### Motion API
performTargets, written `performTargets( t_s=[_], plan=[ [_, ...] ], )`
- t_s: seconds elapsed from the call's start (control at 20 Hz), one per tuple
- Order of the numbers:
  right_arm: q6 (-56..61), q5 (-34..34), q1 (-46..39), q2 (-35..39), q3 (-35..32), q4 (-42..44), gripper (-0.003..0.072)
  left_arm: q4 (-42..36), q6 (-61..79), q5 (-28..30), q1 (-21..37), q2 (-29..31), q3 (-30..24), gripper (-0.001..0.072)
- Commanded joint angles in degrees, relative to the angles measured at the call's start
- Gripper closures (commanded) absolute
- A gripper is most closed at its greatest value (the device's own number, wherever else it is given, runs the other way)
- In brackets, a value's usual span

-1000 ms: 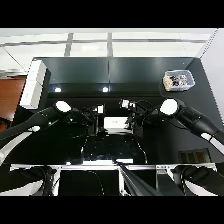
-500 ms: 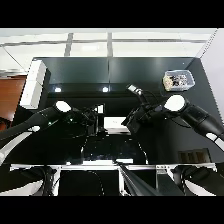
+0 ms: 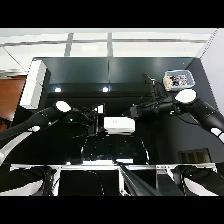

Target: Fold the box and place the chain.

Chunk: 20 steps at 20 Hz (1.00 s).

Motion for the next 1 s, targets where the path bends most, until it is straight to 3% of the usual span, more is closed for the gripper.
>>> performTargets(
  t_s=[0.0, 0.4, 0.95],
  plan=[
    [1.1, 1.3, -0.6, -3.0, -0.7, 3.8, 0.0674, 0.0, 0.0, 0.0, 0.0, 0.0, 0.0, 0.0369],
    [0.6, 0.2, 1.9, -8.6, -0.9, 7.8, 0.0674, 0.0, 0.1, 0.0, 0.0, 0.0, 0.0, 0.0369],
    [1.7, -4.2, 3.0, -9.4, -5.2, -0.1, 0.0673, 0.0, 0.0, 0.0, 0.0, 0.0, 0.0, 0.0368]
  ],
)
